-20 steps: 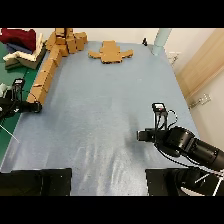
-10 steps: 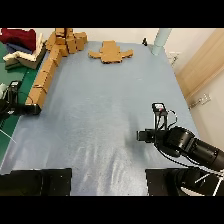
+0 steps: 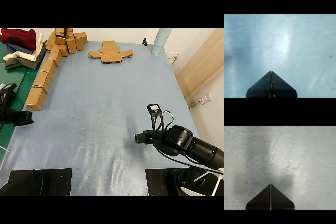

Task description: Fold the box.

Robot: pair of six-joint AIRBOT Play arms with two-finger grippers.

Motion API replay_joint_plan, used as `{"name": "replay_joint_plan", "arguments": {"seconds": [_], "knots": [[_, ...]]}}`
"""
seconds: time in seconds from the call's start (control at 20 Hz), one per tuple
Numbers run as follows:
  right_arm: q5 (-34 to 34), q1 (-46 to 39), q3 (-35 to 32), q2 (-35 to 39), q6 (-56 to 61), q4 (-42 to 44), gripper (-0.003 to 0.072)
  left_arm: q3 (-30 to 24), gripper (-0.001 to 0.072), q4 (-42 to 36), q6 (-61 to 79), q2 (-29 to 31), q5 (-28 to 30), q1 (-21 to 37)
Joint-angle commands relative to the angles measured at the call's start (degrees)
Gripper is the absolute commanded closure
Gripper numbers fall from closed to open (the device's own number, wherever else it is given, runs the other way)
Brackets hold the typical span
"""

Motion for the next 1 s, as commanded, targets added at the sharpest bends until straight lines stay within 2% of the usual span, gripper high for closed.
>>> {"name": "replay_joint_plan", "arguments": {"seconds": [0.0,0.1,0.25,0.35,0.45,0.65,0.95], "knots": [[0.46,-4.2,5.14,-4.37,-8.11,2.38,0.0679,3.39,0.0699,-3.3,-8.44,4.85,-2.38,-13.29],[0.44,-9.49,12.98,-10.32,-15.19,5.64,0.0679,7.26,0.0699,-1.05,-15.89,3.37,0.96,-24.9],[0.07,-15.61,26.53,-21.16,-24.52,14.56,0.0679,13.46,0.0699,4.87,-22.58,-3.1,4.31,-41.11],[-0.55,-16.9,34.42,-28.13,-27.28,18.21,0.0679,16.39,0.0699,6.47,-25.38,-8.28,7.08,-48.78],[-0.66,-16.85,39.85,-33.92,-27.28,20.98,0.0679,17.92,0.0699,6.38,-26.88,-12.96,10.19,-53.9],[-0.46,-16.63,44.28,-40.98,-27.26,28.09,0.0679,18.25,0.0699,6.12,-28.76,-17.59,13.92,-58.21],[-3.61,-16.63,44.35,-41.59,-27.23,28.87,0.0679,18.25,0.0696,5.88,-28.46,-17.73,13.29,-58.38]]}}
